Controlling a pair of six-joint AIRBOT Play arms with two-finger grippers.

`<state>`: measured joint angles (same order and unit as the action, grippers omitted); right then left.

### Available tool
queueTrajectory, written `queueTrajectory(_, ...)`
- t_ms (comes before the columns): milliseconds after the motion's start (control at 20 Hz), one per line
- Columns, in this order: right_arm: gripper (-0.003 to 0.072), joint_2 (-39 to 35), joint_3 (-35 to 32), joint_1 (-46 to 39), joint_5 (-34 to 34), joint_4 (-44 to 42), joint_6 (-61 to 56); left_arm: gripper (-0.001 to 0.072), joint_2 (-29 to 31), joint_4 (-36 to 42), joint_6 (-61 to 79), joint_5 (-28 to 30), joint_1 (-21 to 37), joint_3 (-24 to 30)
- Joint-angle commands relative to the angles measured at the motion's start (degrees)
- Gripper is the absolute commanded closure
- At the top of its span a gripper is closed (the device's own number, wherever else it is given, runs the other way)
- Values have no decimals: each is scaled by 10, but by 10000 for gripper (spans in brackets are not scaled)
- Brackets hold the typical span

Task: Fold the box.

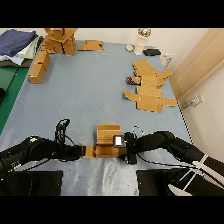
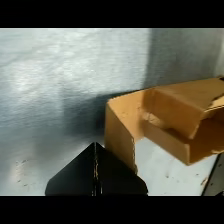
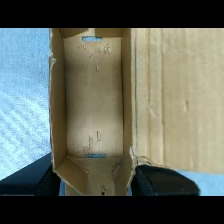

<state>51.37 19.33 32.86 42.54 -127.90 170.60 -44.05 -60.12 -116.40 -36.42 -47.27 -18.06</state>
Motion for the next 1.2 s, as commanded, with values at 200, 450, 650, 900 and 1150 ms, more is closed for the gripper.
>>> queueTrajectory(200,124,0,0,0,0,0,0,698,-9,32,14,43,-25,-33)
queueTrajectory(450,124,0,0,0,0,0,0,692,-9,48,16,37,-26,-71)
queueTrajectory(650,124,0,0,0,0,0,0,364,-9,48,16,27,-26,-72)
queueTrajectory(900,123,0,0,0,0,0,0,207,-9,60,17,37,-27,-72)
queueTrajectory(1150,124,0,0,0,0,0,0,109,-10,64,19,94,-27,-72)
